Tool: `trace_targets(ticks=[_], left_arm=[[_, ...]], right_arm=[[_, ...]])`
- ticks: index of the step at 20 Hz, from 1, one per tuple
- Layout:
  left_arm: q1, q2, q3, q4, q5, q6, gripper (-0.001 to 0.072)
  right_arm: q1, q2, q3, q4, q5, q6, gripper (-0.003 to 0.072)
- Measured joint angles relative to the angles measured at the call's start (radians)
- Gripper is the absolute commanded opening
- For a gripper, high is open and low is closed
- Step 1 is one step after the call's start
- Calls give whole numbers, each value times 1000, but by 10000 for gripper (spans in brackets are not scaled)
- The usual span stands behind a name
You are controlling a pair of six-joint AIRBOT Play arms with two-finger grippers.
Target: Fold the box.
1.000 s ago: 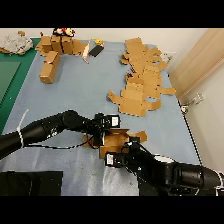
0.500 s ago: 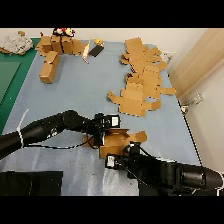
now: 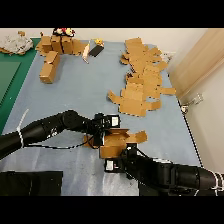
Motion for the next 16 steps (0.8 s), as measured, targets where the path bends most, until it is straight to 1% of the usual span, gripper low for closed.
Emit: trace_targets(ticks=[5, 9, 15, 16], left_arm=[[0, 0, 0, 0, 0, 0, 13], [0, 0, 0, 0, 0, 0, 13], [0, 0, 0, 0, 0, 0, 13], [0, 0, 0, 0, 0, 0, 13]], right_arm=[[-17, -28, -2, -120, 29, 108, 403], [-22, -24, 0, -202, 42, 230, 403], [-23, -8, 3, -230, 45, 308, 404], [-23, -7, 3, -232, 45, 312, 443]])
